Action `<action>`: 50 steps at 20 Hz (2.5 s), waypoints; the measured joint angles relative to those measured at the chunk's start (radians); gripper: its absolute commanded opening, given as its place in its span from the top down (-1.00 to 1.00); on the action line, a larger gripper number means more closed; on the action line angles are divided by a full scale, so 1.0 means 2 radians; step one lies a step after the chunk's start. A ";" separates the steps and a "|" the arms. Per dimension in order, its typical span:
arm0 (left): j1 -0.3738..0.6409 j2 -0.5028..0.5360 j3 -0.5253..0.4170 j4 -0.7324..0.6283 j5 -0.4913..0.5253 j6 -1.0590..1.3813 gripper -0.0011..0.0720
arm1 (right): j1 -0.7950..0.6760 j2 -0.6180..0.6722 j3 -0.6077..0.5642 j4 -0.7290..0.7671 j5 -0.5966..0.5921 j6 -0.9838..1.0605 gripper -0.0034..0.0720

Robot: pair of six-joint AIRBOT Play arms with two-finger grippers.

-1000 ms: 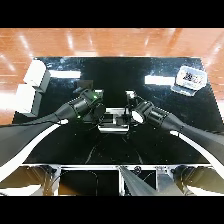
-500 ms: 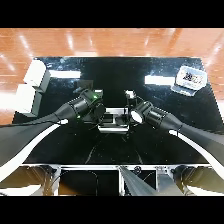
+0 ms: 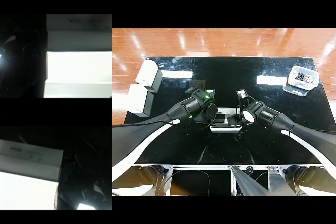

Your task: Fold the box and place the chain.

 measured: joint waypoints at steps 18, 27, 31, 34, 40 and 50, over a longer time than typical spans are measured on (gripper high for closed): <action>-0.001 0.000 0.000 -0.002 -0.004 0.001 0.91 | -0.004 0.000 0.030 0.013 0.051 -0.014 -0.02; -0.002 0.000 0.000 -0.002 -0.006 0.001 0.91 | -0.005 -0.002 0.046 -0.034 0.095 0.026 -0.01; -0.002 0.000 0.000 0.000 -0.004 0.000 0.91 | -0.005 -0.019 0.064 -0.044 0.110 0.032 -0.01; -0.003 0.000 0.000 0.000 -0.004 0.001 0.91 | -0.005 -0.035 0.077 -0.043 0.122 0.035 -0.01; -0.004 0.000 0.000 0.000 -0.004 0.001 0.91 | -0.006 -0.047 0.087 -0.031 0.133 0.038 0.36; -0.004 0.000 0.000 0.001 -0.005 0.001 0.91 | -0.023 -0.054 0.089 -0.016 0.149 0.036 0.36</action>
